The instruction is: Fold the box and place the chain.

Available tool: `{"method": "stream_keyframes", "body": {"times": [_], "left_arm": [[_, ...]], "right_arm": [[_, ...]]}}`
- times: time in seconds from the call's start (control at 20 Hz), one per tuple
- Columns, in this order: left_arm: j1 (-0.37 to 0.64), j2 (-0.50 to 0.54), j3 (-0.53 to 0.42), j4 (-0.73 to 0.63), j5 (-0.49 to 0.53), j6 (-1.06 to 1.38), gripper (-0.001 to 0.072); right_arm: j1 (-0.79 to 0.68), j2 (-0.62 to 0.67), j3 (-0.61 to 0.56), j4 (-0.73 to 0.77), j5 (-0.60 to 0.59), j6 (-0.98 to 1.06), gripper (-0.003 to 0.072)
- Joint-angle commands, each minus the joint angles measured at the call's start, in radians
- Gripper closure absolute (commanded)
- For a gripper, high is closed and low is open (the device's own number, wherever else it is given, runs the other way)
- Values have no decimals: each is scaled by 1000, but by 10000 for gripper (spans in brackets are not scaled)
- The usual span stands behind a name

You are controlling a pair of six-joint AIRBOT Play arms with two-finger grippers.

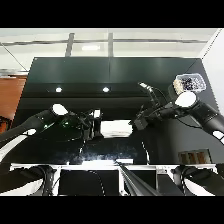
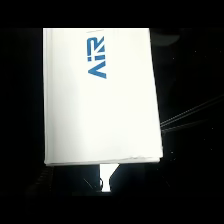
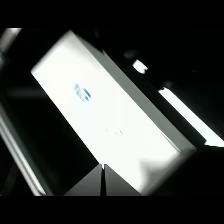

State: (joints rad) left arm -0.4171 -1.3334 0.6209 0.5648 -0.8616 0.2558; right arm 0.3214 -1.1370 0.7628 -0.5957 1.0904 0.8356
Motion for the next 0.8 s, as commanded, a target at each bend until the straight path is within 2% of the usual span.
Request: {"method": "stream_keyframes", "body": {"times": [0.0,0.3,0.55,0.75], "left_arm": [[0,-1,0,0,1,0,367],[0,-1,0,0,1,0,367],[0,-1,0,0,1,0,366],[0,-1,0,0,1,0,354]], "right_arm": [[0,-43,-50,309,-74,55,670],[56,-200,-50,254,-79,135,670],[57,-240,-54,172,-96,180,670],[56,-240,-56,164,-107,173,670]]}}
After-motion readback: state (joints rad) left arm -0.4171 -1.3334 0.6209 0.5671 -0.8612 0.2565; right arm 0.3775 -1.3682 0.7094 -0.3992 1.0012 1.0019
